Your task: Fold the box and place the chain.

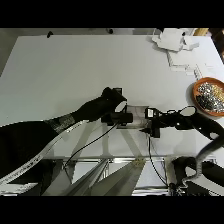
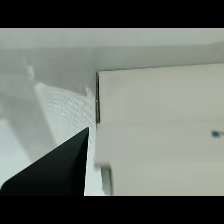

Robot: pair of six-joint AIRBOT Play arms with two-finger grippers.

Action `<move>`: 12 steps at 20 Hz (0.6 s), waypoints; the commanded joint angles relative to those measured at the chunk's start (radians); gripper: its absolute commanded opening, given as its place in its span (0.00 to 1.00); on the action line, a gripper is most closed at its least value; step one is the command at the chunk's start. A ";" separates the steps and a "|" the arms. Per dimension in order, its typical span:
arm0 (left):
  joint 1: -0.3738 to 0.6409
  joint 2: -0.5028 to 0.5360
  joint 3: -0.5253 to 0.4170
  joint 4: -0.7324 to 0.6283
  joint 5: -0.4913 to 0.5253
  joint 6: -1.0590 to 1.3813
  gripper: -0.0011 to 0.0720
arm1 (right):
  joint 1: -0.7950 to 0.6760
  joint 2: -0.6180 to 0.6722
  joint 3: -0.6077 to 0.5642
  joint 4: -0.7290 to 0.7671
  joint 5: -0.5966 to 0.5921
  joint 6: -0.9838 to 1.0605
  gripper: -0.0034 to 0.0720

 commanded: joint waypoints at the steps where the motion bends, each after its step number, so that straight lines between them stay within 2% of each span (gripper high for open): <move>1: 0.010 0.064 0.000 -0.007 -0.006 0.166 0.49 | 0.000 0.001 0.000 0.000 0.000 0.000 0.65; 8: 0.064 0.244 -0.003 -0.005 -0.087 0.438 0.49 | 0.000 0.001 0.000 0.000 0.000 0.000 0.65; 10: 0.093 0.309 -0.034 -0.006 -0.085 0.571 0.50 | 0.000 0.001 0.000 0.000 0.000 0.000 0.65; 11: 0.113 0.340 -0.059 -0.007 -0.082 0.649 0.54 | 0.000 0.001 0.000 0.000 0.000 0.000 0.65; 12: 0.140 0.378 -0.101 -0.017 -0.061 0.762 0.66 | 0.000 0.001 0.000 0.000 0.000 0.000 0.65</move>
